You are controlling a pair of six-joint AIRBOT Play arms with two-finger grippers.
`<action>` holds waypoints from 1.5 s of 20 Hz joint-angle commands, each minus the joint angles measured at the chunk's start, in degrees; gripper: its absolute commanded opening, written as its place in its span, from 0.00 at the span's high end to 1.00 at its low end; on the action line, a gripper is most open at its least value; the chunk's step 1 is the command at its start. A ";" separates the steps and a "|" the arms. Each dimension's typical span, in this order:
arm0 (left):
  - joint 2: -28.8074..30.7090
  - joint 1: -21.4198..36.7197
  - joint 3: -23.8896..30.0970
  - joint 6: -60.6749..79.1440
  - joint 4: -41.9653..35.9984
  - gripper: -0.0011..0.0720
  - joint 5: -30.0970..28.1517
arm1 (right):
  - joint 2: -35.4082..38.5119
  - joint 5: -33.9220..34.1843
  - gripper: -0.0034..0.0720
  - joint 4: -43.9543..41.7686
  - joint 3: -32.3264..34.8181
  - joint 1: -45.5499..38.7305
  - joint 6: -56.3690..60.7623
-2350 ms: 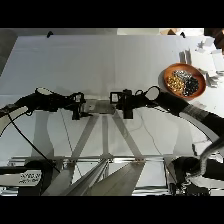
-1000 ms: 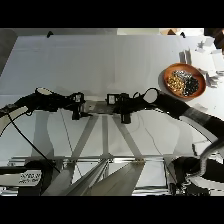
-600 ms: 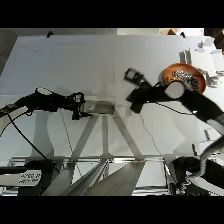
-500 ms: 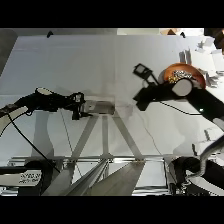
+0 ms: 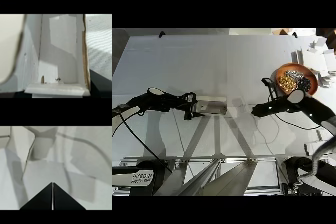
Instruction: Fold the box and place the chain.
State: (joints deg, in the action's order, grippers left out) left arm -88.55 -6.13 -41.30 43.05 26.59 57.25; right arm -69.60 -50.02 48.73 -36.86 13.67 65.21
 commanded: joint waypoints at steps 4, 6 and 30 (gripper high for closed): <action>0.04 -0.02 -0.02 0.02 0.02 0.52 -0.02 | -10.60 9.20 0.95 -23.63 1.11 7.89 -5.33; 0.04 -0.02 -0.02 0.02 0.02 0.52 -0.02 | -10.75 7.96 0.95 -29.99 1.09 8.15 -11.47; 0.04 -0.02 -0.02 0.02 0.02 0.52 -0.02 | -10.75 18.49 0.14 -45.35 -2.21 16.50 -29.27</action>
State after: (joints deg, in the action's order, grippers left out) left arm -88.55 -6.13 -41.30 43.05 26.59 57.25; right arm -80.34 -38.35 1.98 -37.41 27.66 36.38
